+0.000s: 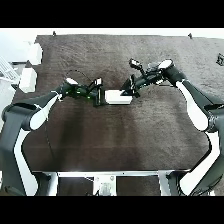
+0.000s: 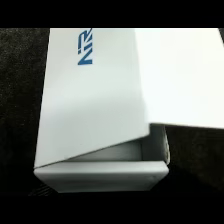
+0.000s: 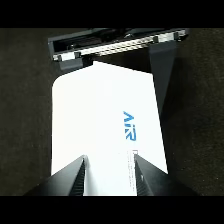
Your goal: Fold the box and place the chain.
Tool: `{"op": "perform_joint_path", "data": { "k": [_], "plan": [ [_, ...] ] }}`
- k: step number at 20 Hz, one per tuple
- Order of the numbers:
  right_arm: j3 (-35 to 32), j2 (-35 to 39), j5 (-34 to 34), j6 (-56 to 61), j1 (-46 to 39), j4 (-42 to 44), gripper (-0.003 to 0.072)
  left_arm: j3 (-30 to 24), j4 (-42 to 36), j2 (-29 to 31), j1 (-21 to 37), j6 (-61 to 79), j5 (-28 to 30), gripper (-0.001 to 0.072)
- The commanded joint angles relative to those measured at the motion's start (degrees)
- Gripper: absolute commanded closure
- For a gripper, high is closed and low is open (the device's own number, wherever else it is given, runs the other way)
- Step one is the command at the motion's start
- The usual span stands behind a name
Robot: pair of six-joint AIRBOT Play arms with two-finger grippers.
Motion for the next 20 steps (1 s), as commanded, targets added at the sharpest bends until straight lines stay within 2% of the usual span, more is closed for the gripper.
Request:
{"op": "perform_joint_path", "data": {
  "k": [1,3,8,11,13,20],
  "plan": [
    [-0.5,0.4,1.1,-1.7,-0.1,-0.2,0.0337,0.0,0.0,0.0,0.0,0.0,0.0,0.0182],
    [-0.9,1.5,2.4,-1.7,-0.1,-0.2,0.0359,0.0,0.0,0.0,0.0,0.0,0.0,0.0182],
    [-5.4,6.3,1.1,-2.4,-1.8,-0.1,0.0360,0.0,0.0,0.0,0.0,0.0,0.0,0.0183],
    [-6.3,5.7,-3.6,-5.0,-2.4,2.1,0.0353,0.0,0.0,0.0,0.0,0.0,0.0,0.0182],
    [-6.3,5.4,-3.7,-6.6,-1.8,5.4,0.0352,0.0,0.0,0.0,0.0,0.0,0.0,0.0182],
    [-6.4,4.1,-5.4,-6.6,0.9,5.2,0.0352,0.0,0.0,0.0,0.0,0.0,0.0,0.0182]
  ]
}}
